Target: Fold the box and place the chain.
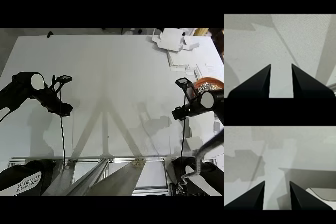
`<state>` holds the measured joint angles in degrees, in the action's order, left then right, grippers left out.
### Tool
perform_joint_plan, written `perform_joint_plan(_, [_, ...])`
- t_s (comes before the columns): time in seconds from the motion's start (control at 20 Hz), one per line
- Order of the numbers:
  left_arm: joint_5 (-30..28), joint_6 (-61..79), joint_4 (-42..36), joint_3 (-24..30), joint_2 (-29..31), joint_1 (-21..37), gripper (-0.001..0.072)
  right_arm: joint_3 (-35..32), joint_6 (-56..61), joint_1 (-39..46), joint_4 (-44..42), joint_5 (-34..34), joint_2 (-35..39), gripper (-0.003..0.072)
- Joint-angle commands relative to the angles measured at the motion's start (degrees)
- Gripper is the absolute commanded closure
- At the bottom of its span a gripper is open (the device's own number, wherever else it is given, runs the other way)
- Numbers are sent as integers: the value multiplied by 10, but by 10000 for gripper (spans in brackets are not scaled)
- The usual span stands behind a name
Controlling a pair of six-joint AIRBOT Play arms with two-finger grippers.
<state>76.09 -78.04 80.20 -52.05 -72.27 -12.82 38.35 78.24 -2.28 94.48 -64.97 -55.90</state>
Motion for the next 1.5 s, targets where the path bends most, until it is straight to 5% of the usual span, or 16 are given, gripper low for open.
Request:
perform_joint_plan(0.0, [0,0,0,0,0,0,416,0,0,0,6,13,0,348])
perform_joint_plan(0.2, [0,0,0,0,0,0,416,8,14,49,68,16,0,340])
perform_joint_plan(0.5, [0,0,0,0,0,0,416,25,-15,302,116,59,-1,328])
perform_joint_plan(0.8, [0,0,0,0,0,0,416,47,-19,391,97,78,-9,146])
perform_joint_plan(0.95, [0,0,0,0,0,0,416,86,-52,391,51,51,-6,145])
perform_joint_plan(1.15, [0,0,0,0,0,0,416,102,-5,398,109,-26,-1,147])
perform_joint_plan(1.45, [0,0,0,0,0,0,416,101,46,567,129,-63,-16,157])
